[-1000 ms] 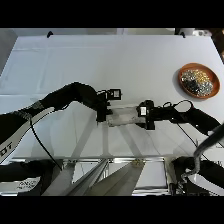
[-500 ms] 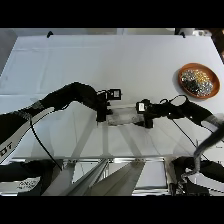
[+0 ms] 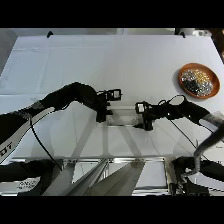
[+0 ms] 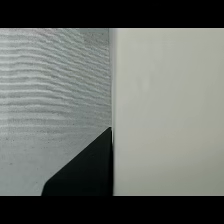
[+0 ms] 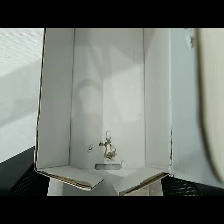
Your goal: Fold the box and place the chain.
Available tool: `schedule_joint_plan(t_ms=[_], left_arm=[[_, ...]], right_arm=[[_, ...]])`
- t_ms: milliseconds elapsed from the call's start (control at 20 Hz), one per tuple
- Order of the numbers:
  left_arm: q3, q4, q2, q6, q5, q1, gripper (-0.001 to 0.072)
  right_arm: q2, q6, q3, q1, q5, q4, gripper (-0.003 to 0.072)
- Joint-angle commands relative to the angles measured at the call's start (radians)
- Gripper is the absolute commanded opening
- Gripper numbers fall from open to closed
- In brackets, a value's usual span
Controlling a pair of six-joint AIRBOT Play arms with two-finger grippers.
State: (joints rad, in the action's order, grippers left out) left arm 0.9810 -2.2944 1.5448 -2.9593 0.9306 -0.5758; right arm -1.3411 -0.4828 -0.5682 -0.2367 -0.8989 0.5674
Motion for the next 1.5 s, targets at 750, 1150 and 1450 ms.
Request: schedule_joint_plan(t_ms=[750, 1150, 1450], left_arm=[[0.000, -0.001, 0.000, 0.001, -0.002, 0.001, 0.0018], [0.000, 0.000, 0.000, 0.001, -0.002, 0.001, 0.0018], [0.000, -0.001, 0.000, 0.001, -0.002, 0.001, 0.0018]], right_arm=[[-0.024, 0.011, -0.001, -0.005, 0.051, 0.000, 0.0531], [-0.034, 0.011, -0.001, -0.045, 0.076, 0.003, 0.0516], [-0.034, 0.011, -0.001, -0.045, 0.061, 0.000, 0.0397]])
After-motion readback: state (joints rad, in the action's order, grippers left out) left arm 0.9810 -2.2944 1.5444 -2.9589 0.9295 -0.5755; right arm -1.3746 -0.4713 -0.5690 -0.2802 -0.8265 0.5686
